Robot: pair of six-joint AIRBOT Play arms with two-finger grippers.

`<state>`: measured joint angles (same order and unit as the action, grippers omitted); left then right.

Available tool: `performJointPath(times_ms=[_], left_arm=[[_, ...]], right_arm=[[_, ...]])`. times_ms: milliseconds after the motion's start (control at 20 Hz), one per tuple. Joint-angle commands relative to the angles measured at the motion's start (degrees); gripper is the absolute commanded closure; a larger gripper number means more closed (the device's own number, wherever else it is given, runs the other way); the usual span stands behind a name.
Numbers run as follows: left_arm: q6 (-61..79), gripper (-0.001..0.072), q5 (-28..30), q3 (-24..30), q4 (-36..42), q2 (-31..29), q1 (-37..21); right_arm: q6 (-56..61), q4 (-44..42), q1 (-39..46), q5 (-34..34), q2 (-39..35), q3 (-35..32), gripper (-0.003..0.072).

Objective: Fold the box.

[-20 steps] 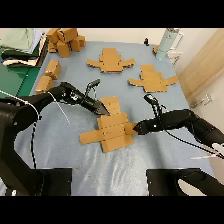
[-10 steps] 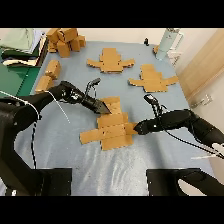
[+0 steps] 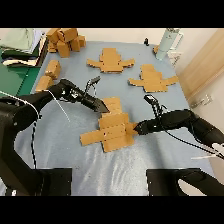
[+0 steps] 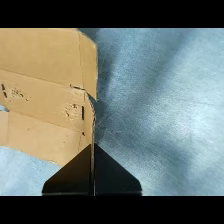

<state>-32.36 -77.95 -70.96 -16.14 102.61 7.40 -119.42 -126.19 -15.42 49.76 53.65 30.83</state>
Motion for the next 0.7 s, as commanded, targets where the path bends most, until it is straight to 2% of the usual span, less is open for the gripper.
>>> performJointPath(times_ms=[0,50,250,300,400,500,650], left_arm=[[0.02,0.0666,-1.36,-0.07,-1.27,0.02,0.15],[0.09,0.0696,-1.51,-0.07,-1.49,0.02,0.15],[-2.45,0.0695,-1.44,-0.07,-1.42,0.02,0.20],[-2.54,0.0695,-1.18,-0.07,-1.49,0.02,0.20],[-0.37,0.0697,0.11,-0.07,-2.12,-0.11,0.20],[1.70,0.0698,2.95,-0.11,-2.14,-0.74,0.52],[6.05,0.0698,8.09,-0.11,-2.56,-3.87,2.43]], right_arm=[[0.04,-0.02,-0.04,-0.37,-0.02,-0.02,0.0687],[0.04,-0.02,-0.04,-0.66,-0.02,0.00,0.0686],[0.09,-0.02,-0.04,-1.31,-0.04,0.00,0.0685],[0.04,-0.02,-0.04,-1.33,-0.04,0.00,0.0651],[0.13,0.28,0.00,-1.88,-0.04,0.04,0.0289],[3.56,2.10,0.31,-3.98,-0.07,0.13,0.0268],[14.84,11.76,1.84,-5.79,-0.04,1.84,0.0269]])
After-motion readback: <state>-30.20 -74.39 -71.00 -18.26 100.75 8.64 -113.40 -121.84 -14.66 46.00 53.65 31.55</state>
